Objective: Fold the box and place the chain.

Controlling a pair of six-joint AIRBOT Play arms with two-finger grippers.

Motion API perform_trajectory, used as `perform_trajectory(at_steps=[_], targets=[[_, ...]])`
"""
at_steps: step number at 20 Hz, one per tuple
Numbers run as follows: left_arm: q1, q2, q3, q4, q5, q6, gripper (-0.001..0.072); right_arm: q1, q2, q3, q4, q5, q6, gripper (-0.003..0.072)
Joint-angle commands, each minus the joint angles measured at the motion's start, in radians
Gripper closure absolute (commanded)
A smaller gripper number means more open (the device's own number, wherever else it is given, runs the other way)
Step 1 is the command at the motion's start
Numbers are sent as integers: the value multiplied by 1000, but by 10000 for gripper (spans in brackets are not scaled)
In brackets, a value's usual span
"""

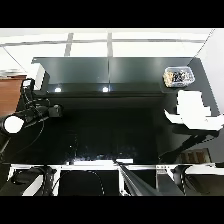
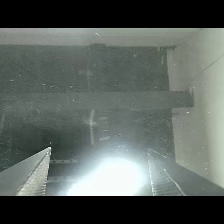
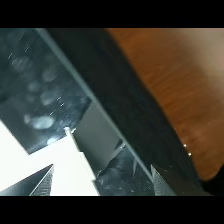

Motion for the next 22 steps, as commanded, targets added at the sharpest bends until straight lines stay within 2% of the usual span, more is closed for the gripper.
perform_trajectory(at_steps=[1, 5, 6, 7, 8, 9, 10, 12, 16, 20, 22], targets=[[0, -1, 0, -11, -1, -3, 0, 2, -32, 5, 77, 38, -202, -29], [0, -1, 0, -31, -11, -3, 0, 56, -39, 5, 72, 46, -244, -22], [0, -1, 0, -31, -20, -3, 0, 67, -39, 5, 61, 51, -243, 162], [0, -1, 0, -30, -29, -3, 0, 75, -39, 5, 49, 71, -243, 395], [0, -1, 0, -31, -33, -3, 0, 80, -39, 5, 46, 102, -243, 558], [0, -1, 0, -31, -37, -3, 0, 79, -37, 5, 50, 140, -243, 632], [0, -1, 0, -30, -40, -3, 0, 79, -32, 5, 50, 177, -243, 671], [0, -1, 0, -30, -41, -3, 0, 79, 2, -9, 103, 210, -236, 671], [0, -1, 0, -41, -61, -3, 3, 115, 142, -143, 333, 191, -246, 671], [0, -6, 0, -52, -171, 2, 3, 252, 247, -241, 410, 182, -255, 671], [0, -7, 0, -60, -183, 2, 3, 340, 299, -314, 554, 117, -290, 671]])
